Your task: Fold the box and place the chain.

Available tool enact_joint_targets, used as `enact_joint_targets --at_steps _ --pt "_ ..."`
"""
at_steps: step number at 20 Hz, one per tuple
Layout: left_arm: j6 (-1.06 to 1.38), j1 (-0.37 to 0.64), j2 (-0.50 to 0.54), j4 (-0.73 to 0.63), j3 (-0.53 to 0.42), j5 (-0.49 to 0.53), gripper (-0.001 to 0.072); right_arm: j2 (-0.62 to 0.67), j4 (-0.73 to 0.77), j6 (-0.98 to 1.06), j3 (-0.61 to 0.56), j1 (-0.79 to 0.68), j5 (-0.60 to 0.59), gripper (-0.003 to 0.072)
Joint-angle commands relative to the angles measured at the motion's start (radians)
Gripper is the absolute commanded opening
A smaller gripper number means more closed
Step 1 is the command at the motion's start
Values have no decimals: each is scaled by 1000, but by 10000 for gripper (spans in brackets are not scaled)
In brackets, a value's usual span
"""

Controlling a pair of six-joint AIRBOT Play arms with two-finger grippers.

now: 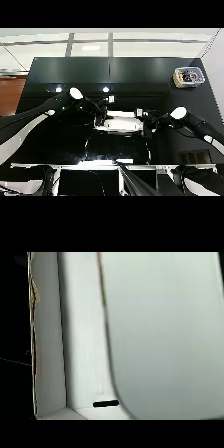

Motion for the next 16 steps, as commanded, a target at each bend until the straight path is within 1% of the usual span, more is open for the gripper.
enact_joint_targets --at_steps 1,4,16 --pt "-1 0 0 0 0 1 22 -15 0 -16 -1 -1 -9 711" --pt "-1 0 0 0 0 1 21 -24 1 -44 -1 -1 -10 710" --pt "-1 0 0 -1 0 2 21 -46 7 -46 -1 0 -25 709"
